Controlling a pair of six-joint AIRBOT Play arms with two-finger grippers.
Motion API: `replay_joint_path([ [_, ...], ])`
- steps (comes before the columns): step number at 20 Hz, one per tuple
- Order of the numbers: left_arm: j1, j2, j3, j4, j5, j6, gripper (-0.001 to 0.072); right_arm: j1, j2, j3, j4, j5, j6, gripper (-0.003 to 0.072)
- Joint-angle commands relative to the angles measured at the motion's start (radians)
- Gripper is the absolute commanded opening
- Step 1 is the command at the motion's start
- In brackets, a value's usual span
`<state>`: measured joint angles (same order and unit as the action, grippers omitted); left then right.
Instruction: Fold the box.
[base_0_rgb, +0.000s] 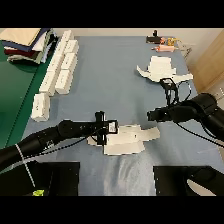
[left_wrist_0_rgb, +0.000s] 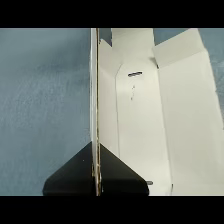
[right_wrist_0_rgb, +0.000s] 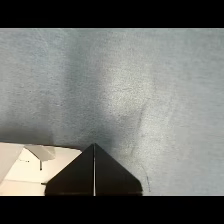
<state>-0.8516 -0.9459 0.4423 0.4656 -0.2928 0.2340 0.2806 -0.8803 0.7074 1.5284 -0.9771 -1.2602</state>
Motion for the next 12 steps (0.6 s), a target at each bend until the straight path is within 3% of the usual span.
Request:
replay_joint_path([
  [1, -0.001, 0.008, -0.002, 0.002, -0.098, -0.060, 0.0012, 0.001, 0.002, 0.001, -0.003, -0.002, 0.004, 0.0001],
  [8, 0.001, 0.023, 0.014, 0.002, -0.138, -0.105, 0.0011, 0.001, 0.002, 0.001, -0.003, -0.002, 0.004, 0.0001],
  [12, 0.059, 0.023, 0.034, 0.002, -0.207, -0.123, 0.0011, 0.001, 0.002, 0.001, 0.002, -0.004, 0.004, 0.0001],
])
